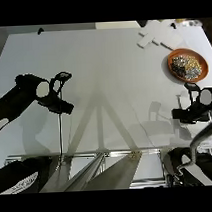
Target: Fold the box and place the chain.
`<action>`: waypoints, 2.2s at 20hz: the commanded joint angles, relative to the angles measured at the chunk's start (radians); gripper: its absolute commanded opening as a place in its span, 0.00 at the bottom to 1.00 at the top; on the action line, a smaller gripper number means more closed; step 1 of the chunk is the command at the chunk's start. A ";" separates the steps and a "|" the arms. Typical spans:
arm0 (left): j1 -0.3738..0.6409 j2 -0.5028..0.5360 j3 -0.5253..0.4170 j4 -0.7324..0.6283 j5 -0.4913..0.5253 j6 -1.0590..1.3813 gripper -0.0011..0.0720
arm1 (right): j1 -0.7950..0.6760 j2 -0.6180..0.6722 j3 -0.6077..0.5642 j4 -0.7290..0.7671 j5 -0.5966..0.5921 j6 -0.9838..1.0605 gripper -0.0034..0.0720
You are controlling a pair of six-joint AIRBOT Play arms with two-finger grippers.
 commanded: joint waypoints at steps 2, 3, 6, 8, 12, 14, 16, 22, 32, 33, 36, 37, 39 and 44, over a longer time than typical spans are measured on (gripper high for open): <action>-0.001 0.000 0.000 0.000 0.000 0.000 0.03 | 0.000 0.001 0.000 0.000 0.000 0.000 0.06; -0.001 0.000 0.000 0.000 0.000 0.000 0.03 | 0.000 0.001 0.000 0.000 -0.001 0.000 0.06; -0.001 0.000 0.000 0.000 0.000 0.000 0.03 | 0.000 0.001 0.000 -0.001 -0.070 0.000 0.07; -0.001 0.000 0.000 0.000 0.000 0.000 0.03 | -0.001 0.001 0.000 -0.001 -0.074 -0.006 0.07; -0.001 0.000 0.000 0.000 0.000 0.000 0.03 | -0.023 0.000 0.087 -0.167 -0.073 -0.068 0.06; -0.001 0.000 0.000 0.000 0.000 0.000 0.03 | -0.122 -0.002 0.206 -0.221 -0.072 -0.121 0.06; -0.001 0.000 0.000 0.000 0.000 0.000 0.03 | -0.284 -0.025 0.332 -0.270 -0.073 -0.209 0.06; -0.001 0.000 0.000 0.000 0.000 0.000 0.03 | -0.644 -0.237 0.504 -0.308 -0.086 -0.288 0.82; -0.001 0.000 0.000 0.000 0.000 0.000 0.03 | -0.651 -0.545 0.504 -0.400 -0.014 -0.588 0.80; -0.001 0.000 0.000 0.000 0.000 0.000 0.03 | -0.651 -0.563 0.504 -0.412 -0.011 -0.588 0.76; -0.001 0.000 0.000 0.000 0.000 0.000 0.03 | -0.663 -0.609 0.504 -0.447 0.007 -0.573 0.63; -0.001 0.000 0.000 0.000 0.000 0.000 0.03 | -0.672 -0.620 0.504 -0.447 0.005 -0.552 0.49; -0.001 0.000 0.000 0.000 0.000 0.000 0.03 | -0.687 -0.630 0.504 -0.434 0.003 -0.538 0.19; -0.001 0.000 0.000 0.000 0.000 0.000 0.03 | -0.617 -0.556 0.503 -0.285 0.004 -0.565 0.06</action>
